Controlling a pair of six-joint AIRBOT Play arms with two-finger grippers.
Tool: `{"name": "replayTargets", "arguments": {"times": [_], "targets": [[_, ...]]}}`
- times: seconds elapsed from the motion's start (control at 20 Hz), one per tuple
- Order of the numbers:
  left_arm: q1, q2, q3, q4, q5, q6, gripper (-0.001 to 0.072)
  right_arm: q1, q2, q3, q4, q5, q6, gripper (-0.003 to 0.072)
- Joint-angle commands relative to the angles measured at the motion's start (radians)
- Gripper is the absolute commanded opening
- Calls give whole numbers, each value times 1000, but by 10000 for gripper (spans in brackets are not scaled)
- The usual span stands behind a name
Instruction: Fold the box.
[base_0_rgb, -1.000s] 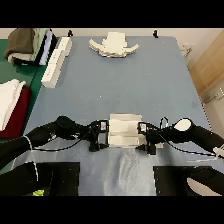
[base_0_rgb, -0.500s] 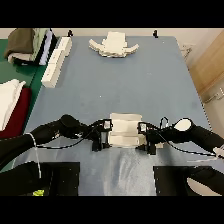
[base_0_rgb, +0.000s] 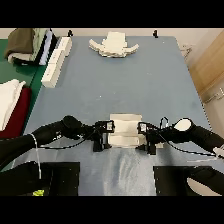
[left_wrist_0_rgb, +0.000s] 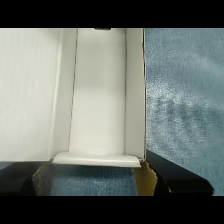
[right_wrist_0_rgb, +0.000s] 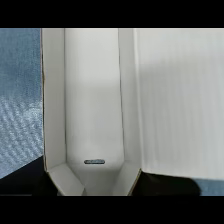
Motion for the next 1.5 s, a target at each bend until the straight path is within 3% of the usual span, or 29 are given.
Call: {"name": "replayTargets", "arguments": {"times": [0.0,0.05,0.1,0.15,1.3,1.35,1.4,1.45], "targets": [[-4,-1,1,3,8,-4,696,0,1,0,0,0,0,510],[-5,-1,1,3,9,-5,685,0,1,0,0,0,0,511],[-5,-1,1,3,13,-8,532,0,1,0,0,0,0,511],[-5,-1,1,3,14,-8,463,0,1,0,0,0,0,510],[-10,-2,2,13,14,-12,463,0,1,0,0,0,0,511],[-10,-2,2,13,14,-12,463,0,1,0,0,-1,0,531],[-10,-2,2,13,14,-12,463,0,1,1,7,-8,0,720],[-10,-2,2,13,14,-12,463,0,1,2,16,-2,1,719]]}}
